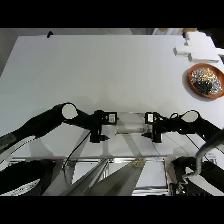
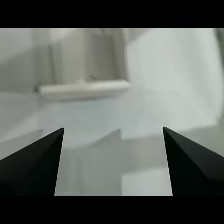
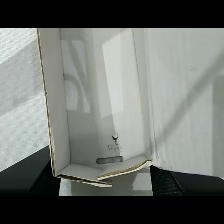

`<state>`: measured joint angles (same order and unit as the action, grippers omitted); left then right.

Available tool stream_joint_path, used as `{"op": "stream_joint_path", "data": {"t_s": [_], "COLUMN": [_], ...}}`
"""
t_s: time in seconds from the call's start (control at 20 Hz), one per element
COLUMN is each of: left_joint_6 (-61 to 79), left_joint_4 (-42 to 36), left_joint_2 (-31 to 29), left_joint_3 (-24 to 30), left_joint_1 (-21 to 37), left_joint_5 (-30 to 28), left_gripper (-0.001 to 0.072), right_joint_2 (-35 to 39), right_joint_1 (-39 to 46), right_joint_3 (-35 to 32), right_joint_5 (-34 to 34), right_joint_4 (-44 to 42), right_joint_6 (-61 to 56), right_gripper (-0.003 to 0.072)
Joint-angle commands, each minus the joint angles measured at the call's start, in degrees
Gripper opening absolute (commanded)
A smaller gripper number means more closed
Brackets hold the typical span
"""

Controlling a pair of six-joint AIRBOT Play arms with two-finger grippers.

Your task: Fold the box and place the chain.

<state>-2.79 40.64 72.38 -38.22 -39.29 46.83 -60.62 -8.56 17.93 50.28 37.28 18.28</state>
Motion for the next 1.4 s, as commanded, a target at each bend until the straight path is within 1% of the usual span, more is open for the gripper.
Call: {"op": "stream_joint_path", "data": {"t_s": [0.0,0.3,0.45,0.65,0.8,0.85,1.05,1.35], "left_joint_6": [16.6,18.0,18.1,18.2,18.3,18.3,18.2,18.3], "left_joint_4": [-10.2,-12.8,-13.0,-15.7,-18.6,-19.3,-20.4,-20.3], "left_joint_2": [5.0,5.0,5.0,5.0,5.4,5.8,7.7,7.7], "left_joint_3": [1.1,1.6,2.6,3.8,3.8,3.8,3.8,3.8], "left_joint_1": [0.4,0.7,0.3,0.1,-1.3,-1.5,-2.6,-3.0], "left_joint_5": [-8.4,-8.2,-6.3,-7.4,-11.0,-11.3,-10.6,-10.8], "left_gripper": [0.0697,0.0703,0.0704,0.0704,0.0704,0.0704,0.0705,0.0708], "right_joint_2": [0.0,0.0,0.0,0.0,0.0,0.0,0.0,0.0], "right_joint_1": [0.0,0.0,0.0,0.0,0.0,0.0,0.0,0.0], "right_joint_3": [0.0,0.0,0.0,0.0,0.0,0.0,0.0,0.0], "right_joint_5": [0.0,0.0,0.0,0.0,0.0,0.0,0.0,0.0], "right_joint_4": [0.0,0.0,0.0,0.0,0.0,0.0,0.0,0.0], "right_joint_6": [0.0,0.0,0.0,0.0,0.0,0.0,0.0,0.0], "right_gripper": [0.04,0.04,0.04,0.04,0.04,0.04,0.04,0.04]}}
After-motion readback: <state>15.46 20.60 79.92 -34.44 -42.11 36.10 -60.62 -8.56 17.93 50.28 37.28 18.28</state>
